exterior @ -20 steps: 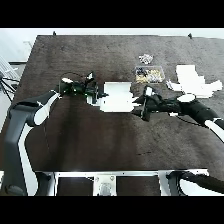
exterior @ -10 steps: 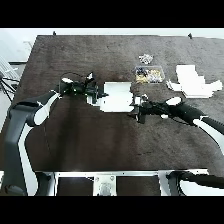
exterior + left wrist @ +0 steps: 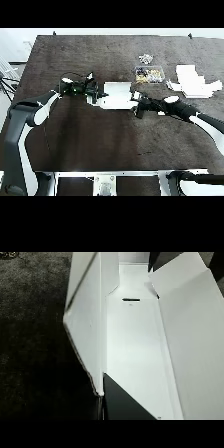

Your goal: Fold the box and place the chain.

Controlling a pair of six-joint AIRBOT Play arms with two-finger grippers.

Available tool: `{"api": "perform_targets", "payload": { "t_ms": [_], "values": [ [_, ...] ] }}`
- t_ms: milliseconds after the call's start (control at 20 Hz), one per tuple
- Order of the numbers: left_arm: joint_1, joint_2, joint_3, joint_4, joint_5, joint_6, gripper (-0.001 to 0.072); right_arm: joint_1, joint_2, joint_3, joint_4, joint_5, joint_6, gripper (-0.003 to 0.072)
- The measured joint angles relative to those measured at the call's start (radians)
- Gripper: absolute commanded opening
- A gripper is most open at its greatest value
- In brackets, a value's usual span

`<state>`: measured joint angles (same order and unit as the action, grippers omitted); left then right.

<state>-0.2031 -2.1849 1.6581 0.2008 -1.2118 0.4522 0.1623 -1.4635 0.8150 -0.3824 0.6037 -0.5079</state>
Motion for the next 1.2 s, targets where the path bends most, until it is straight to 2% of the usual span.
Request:
{"api": "perform_targets", "payload": {
  "t_ms": [450, 850, 1200],
  "values": [
    [0.000, 0.000, 0.000, 0.000, 0.001, 0.000, 0.0022, -0.017, -0.020, 0.099, 0.054, 0.002, 0.006, 0.0578],
    [0.000, 0.000, 0.000, 0.000, 0.000, 0.000, 0.0022, -0.084, -0.093, 0.173, 0.045, 0.145, 0.033, 0.0578],
    [0.000, 0.000, 0.000, 0.000, 0.000, 0.000, 0.0022, -0.112, -0.143, 0.216, -0.002, 0.217, 0.042, 0.0578]
  ]
}}
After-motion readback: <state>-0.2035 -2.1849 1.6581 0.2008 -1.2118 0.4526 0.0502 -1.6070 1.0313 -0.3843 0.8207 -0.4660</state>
